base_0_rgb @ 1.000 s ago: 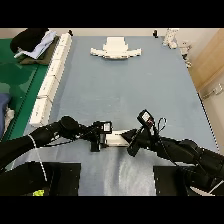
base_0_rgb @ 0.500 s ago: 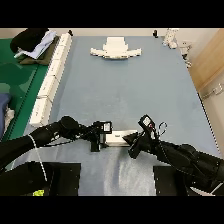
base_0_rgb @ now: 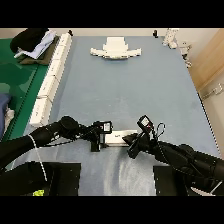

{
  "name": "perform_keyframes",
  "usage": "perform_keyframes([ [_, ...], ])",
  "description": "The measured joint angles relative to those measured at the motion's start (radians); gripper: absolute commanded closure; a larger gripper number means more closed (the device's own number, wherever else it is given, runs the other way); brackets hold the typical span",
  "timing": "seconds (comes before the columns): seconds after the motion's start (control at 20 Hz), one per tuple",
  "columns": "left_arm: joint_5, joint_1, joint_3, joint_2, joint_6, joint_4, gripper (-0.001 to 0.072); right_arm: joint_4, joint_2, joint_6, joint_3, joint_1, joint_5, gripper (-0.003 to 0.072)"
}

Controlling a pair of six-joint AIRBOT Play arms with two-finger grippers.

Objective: Fold the box.

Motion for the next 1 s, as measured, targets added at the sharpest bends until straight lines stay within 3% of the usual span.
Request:
perform_keyframes([
  [1.0,0.0,0.0,0.0,0.0,0.002,0.001,0.0242,-0.015,0.088,0.0,0.008,0.0,-0.035,0.0684],
])
